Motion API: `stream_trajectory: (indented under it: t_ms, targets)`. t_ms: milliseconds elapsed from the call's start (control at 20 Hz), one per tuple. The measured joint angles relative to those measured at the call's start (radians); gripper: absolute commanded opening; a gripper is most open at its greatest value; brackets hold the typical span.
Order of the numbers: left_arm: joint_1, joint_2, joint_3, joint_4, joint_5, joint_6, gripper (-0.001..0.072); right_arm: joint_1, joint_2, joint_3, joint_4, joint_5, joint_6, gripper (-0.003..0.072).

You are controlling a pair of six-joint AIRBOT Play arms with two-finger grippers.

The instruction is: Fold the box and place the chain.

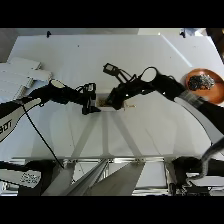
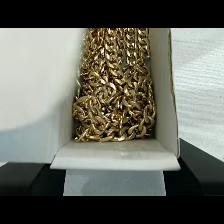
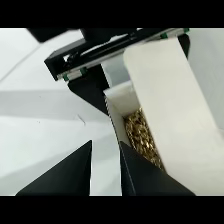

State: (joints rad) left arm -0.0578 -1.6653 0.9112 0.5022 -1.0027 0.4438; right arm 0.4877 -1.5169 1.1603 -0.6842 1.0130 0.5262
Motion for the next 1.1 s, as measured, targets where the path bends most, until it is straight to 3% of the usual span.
stream_trajectory:
  t_ms: [250, 500, 1100]
  targets:
    - [0.0, 0.0, 0.0, 0.0, 0.0, 0.0, 0.0172, -0.101, 0.065, 0.0, -0.22, 0.15, -0.002, 0.0196]
    - [0.0, 0.0, 0.0, 0.0, 0.0, 0.0, 0.0172, -0.164, 0.06, -0.001, -0.454, 0.18, -0.003, 0.0197]
    - [0.0, 0.0, 0.0, 0.0, 0.0, 0.0, 0.0172, -0.126, -0.092, -0.002, -0.548, 0.123, -0.011, 0.0197]
